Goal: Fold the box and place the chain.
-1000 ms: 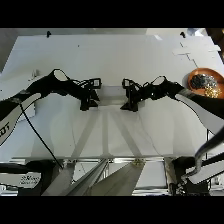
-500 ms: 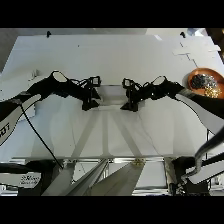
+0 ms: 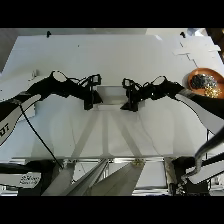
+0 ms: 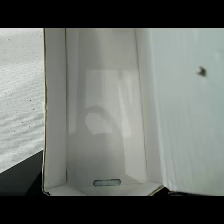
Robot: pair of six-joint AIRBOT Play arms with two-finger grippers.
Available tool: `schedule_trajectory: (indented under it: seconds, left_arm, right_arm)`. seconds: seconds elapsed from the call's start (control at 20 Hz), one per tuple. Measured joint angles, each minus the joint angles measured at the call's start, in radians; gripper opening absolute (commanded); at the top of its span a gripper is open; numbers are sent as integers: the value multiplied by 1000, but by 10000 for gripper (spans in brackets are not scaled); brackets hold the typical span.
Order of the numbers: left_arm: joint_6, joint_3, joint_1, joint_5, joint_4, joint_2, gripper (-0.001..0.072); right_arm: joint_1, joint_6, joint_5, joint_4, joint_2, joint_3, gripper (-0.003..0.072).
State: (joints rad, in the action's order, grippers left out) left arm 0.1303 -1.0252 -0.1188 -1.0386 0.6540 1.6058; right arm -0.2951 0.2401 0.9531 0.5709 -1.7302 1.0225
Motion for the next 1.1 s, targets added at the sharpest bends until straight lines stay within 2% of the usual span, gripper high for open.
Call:
schedule_trajectory:
  seconds: [0.2, 0.4, 0.55, 0.75, 0.9, 1.1]
  left_arm:
    - [0, 2, 47, -26, 72, -62, 6]
    - [-23, 3, 156, -88, 106, -174, 5]
    - [-168, 3, 274, -117, 134, -242, 3]
    - [-510, 5, 398, -108, 260, -271, 2]
    - [-732, 25, 426, -96, 330, -267, 1]
    - [-884, 93, 391, -56, 354, -246, -1]
  right_arm:
    - [0, 0, 0, 0, 0, 0, 378]
    - [0, 0, 0, 0, 0, 0, 378]
    - [0, 1, 0, 0, 0, 0, 378]
    - [0, 1, 0, 0, 0, 0, 378]
    - [0, 1, 0, 0, 0, 0, 378]
    - [0, 1, 0, 0, 0, 0, 378]
